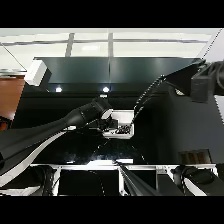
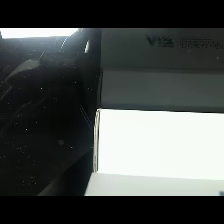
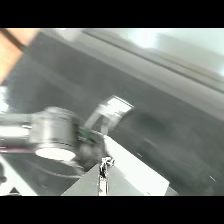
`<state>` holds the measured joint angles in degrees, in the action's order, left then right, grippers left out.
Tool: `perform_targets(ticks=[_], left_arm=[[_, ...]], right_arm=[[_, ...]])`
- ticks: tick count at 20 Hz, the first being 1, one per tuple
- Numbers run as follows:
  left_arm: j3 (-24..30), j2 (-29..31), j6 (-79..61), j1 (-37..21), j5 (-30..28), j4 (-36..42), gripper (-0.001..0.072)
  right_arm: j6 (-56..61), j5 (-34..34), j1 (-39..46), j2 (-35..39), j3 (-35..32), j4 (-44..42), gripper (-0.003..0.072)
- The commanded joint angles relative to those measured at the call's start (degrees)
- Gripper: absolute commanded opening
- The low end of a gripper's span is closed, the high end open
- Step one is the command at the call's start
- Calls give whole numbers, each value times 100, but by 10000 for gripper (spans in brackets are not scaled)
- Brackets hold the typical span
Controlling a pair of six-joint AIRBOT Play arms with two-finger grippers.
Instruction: Fold the box and place the chain.
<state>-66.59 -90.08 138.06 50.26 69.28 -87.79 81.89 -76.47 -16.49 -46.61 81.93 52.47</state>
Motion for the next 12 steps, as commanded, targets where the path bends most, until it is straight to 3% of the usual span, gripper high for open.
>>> perform_targets(ticks=[1,5,9,12], left_arm=[[4,-2,-2,0,2,-2,30],[4,-2,-2,-2,2,-4,30],[4,-2,-2,-2,2,-2,30],[4,-2,-2,0,4,-2,30]], right_arm=[[-175,-4,0,4,240,-750,17],[-133,-444,-7,-164,-122,-793,17],[-138,-142,-17,-245,-1307,-1036,17],[-208,-7,-17,-295,-1808,-1211,17]])
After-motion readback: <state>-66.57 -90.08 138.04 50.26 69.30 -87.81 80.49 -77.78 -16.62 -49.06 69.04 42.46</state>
